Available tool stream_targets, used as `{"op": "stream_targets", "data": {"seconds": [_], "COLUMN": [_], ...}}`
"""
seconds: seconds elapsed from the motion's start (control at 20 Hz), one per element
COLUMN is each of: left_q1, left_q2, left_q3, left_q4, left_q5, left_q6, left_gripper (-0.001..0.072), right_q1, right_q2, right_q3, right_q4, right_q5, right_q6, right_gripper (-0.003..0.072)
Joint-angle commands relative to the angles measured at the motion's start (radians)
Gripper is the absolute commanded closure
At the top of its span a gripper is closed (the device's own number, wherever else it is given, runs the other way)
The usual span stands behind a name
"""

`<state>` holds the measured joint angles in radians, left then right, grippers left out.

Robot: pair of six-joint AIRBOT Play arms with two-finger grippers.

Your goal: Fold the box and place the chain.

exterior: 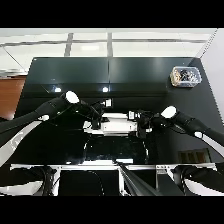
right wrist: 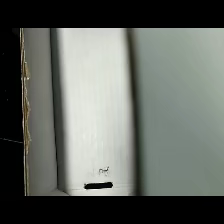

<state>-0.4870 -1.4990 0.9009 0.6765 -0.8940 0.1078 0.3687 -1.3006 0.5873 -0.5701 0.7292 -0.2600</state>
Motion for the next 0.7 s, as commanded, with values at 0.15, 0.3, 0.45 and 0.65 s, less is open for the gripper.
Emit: {"op": "stream_targets", "data": {"seconds": [0.15, 0.3, 0.45, 0.65], "left_q1": [0.002, 0.035, 0.099, 0.217], "left_q2": [0.003, 0.04, 0.116, 0.242], "left_q3": [0.001, 0.001, 0.001, -0.004], "left_q4": [0.0, 0.02, 0.169, 0.375], "left_q5": [-0.008, -0.063, -0.156, -0.329], "left_q6": [-0.039, -0.191, -0.409, -0.695], "left_gripper": [0.0505, 0.0118, 0.0118, 0.0192], "right_q1": [0.002, 0.001, 0.001, 0.002], "right_q2": [-0.001, -0.001, -0.001, -0.001], "right_q3": [0.0, 0.0, 0.0, 0.0], "right_q4": [-0.006, -0.007, -0.007, -0.007], "right_q5": [0.0, 0.004, 0.004, 0.004], "right_q6": [0.002, 0.001, 0.001, 0.001], "right_gripper": [0.0153, 0.0284, 0.0284, 0.0284]}}
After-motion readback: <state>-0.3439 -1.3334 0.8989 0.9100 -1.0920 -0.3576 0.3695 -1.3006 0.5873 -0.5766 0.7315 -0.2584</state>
